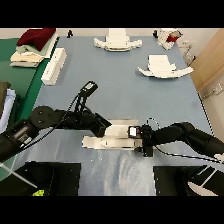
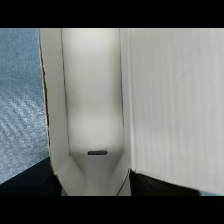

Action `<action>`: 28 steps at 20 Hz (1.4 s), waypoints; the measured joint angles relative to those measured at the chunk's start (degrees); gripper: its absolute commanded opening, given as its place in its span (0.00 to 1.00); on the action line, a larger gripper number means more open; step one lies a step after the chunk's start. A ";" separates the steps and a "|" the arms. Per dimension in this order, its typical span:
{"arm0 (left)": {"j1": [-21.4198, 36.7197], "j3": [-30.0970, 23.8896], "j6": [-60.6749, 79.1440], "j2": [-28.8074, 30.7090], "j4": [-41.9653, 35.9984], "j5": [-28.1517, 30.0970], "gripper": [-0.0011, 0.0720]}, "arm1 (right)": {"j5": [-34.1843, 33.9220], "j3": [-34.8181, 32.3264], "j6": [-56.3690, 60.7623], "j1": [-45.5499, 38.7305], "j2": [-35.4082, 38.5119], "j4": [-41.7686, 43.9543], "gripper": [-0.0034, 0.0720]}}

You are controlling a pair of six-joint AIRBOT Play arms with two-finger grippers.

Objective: Fold the box.

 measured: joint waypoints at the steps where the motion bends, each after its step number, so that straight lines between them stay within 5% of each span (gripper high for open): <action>1: 0.00 -0.09 -0.48 2.16 3.50 -1.51 0.03 | 0.00 0.00 0.02 0.00 0.00 0.00 0.73; 3: 0.24 -0.81 0.59 5.97 9.01 -4.72 0.04 | 0.00 0.00 0.02 0.00 0.00 0.00 0.73; 4: 0.50 -1.55 3.04 7.67 10.91 -6.36 0.23 | 0.00 0.00 0.02 0.00 0.00 0.02 0.73; 5: 0.96 -2.56 6.19 8.87 12.17 -7.82 0.79 | 0.00 0.00 0.02 0.00 0.00 0.02 0.73; 6: 1.57 -3.98 10.16 9.86 12.79 -9.11 0.95 | 0.00 0.00 0.02 0.00 0.00 0.02 0.73; 9: 3.65 -9.18 22.27 10.64 11.52 -10.47 0.95 | 0.00 0.00 0.02 0.00 0.00 0.02 0.73; 12: 4.61 -14.03 35.06 8.83 7.63 -7.58 0.72 | 0.00 0.00 0.04 0.00 0.00 0.02 0.73; 21: 4.98 -17.00 61.81 -3.80 -7.10 -0.22 0.72 | 0.00 0.00 0.02 0.00 0.00 0.02 0.73; 22: 4.96 -16.92 62.69 -4.76 -7.78 0.20 0.66 | 0.00 0.00 0.04 0.00 0.00 0.02 0.73; 23: 4.76 -16.81 63.56 -5.75 -8.52 1.01 0.35 | 0.00 0.00 0.04 0.00 0.00 0.02 0.73; 24: 4.39 -16.65 64.43 -6.64 -9.22 1.86 0.24 | 0.00 0.00 0.02 0.00 0.00 0.02 0.73; 28: 2.03 -15.93 68.63 -9.70 -11.78 3.15 0.24 | 0.00 0.00 0.04 0.00 0.00 0.02 0.73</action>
